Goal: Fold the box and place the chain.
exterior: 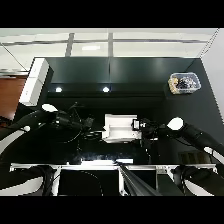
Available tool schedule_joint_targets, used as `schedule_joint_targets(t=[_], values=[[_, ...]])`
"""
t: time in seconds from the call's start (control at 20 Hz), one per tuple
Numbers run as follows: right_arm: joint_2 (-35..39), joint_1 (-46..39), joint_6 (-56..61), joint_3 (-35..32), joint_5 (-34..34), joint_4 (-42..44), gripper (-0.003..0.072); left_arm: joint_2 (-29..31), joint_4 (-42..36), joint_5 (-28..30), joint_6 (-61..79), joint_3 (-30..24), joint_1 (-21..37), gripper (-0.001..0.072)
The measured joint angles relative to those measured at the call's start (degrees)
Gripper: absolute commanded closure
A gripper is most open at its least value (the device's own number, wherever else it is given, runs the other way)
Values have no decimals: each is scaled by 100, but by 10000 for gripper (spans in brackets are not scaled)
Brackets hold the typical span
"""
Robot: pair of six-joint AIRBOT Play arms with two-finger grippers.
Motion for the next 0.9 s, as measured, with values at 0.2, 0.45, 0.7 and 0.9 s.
schedule_joint_targets(t=[0.2, 0.45, 0.7, 0.9], values=[[0, 0, 2, 2, 0, 0, 279, 0, 26, 188, -190, 262, -481, 162], [2, 0, 2, 2, 9, -11, 279, 0, 756, 605, -1027, 619, -1038, 162], [2, 0, 4, 2, 2, 4, 279, -2, 2090, 1008, -2490, 1139, -1644, 162], [2, 0, 4, 2, -2, 2, 279, -2, 3412, 1158, -3895, 1558, -2184, 162]])
